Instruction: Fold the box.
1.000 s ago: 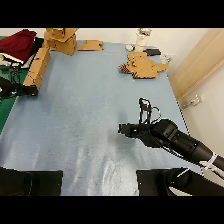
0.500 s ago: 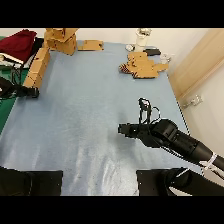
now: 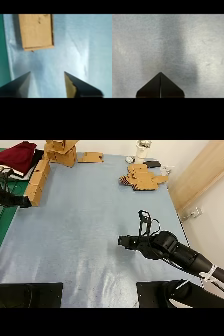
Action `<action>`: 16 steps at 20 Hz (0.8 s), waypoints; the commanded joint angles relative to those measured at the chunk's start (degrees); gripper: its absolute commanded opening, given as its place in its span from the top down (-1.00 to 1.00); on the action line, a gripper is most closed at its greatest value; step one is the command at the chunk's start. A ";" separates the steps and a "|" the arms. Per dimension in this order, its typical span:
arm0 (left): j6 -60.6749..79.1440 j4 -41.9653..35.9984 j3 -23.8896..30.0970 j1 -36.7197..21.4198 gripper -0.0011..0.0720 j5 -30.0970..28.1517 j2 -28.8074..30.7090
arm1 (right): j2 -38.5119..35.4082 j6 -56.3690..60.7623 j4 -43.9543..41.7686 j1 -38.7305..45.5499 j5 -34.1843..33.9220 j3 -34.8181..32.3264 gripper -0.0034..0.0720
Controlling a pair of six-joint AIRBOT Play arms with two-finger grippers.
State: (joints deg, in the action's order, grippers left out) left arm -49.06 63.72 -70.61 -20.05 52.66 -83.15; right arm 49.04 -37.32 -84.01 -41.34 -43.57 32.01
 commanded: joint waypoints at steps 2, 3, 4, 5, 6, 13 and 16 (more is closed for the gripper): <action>-1.64 -5.42 -0.83 3.15 0.94 13.97 8.59 | 4.70 -5.18 -2.82 1.99 -0.09 4.46 0.90; -3.37 -7.13 -0.83 5.46 0.94 14.71 10.01 | 7.28 -9.31 -5.31 3.28 -0.55 7.48 0.90; -6.27 -7.93 -0.81 8.31 0.94 15.04 10.93 | 10.49 -13.75 -8.39 4.90 -1.97 11.52 0.90; -9.18 -7.98 -0.83 12.13 0.95 15.43 11.34 | 13.84 -17.55 -11.10 6.36 -4.35 15.78 0.90; -11.02 -7.89 -0.76 16.04 0.95 16.26 11.37 | 17.68 -20.72 -13.53 7.56 -7.74 20.79 0.90; -21.59 -6.95 4.39 41.18 0.95 11.37 6.40 | 34.67 -30.27 -18.18 8.13 -17.35 42.42 0.90; -22.47 -7.15 4.37 43.36 0.94 10.23 5.29 | 35.15 -30.23 -19.28 8.13 -17.03 43.15 0.90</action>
State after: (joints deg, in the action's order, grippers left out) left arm -68.90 56.60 -66.81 19.33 64.38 -76.62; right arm 82.04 -65.67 -101.16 -33.39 -59.33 72.40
